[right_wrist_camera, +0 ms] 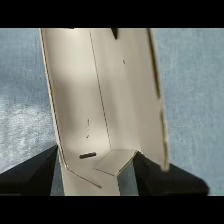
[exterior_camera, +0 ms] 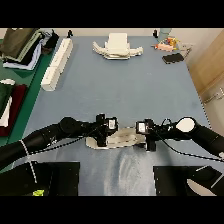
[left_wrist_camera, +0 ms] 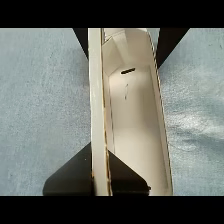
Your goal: Fold the box.
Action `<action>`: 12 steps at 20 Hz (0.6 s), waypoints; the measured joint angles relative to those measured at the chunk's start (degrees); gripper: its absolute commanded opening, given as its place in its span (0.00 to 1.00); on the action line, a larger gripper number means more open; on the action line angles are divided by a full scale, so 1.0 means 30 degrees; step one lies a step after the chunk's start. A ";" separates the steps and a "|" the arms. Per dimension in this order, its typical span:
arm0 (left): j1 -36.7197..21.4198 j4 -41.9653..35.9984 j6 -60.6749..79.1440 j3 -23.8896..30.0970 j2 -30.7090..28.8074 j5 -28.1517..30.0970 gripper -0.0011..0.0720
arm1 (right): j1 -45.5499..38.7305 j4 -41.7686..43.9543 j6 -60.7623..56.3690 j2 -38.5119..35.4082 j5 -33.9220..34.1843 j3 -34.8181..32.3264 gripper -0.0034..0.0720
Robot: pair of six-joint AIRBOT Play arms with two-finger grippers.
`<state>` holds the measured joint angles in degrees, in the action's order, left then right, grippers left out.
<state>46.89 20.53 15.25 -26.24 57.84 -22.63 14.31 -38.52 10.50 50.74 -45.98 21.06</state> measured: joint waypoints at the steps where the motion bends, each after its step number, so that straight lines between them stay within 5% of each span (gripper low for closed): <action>1: 0.0000 0.0000 0.0007 0.0000 0.0000 -0.0015 0.04 | 0.0000 -0.0087 -0.0182 -0.0015 0.0197 0.0007 0.99; 12: 0.0007 -0.0036 0.0051 -0.0007 0.0015 -0.0262 0.04 | 0.0000 -0.2251 -0.5027 -0.0044 0.0248 0.0029 0.99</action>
<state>46.92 20.43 15.40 -26.26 57.89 -23.42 14.31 -45.28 -4.58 50.61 -45.23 21.15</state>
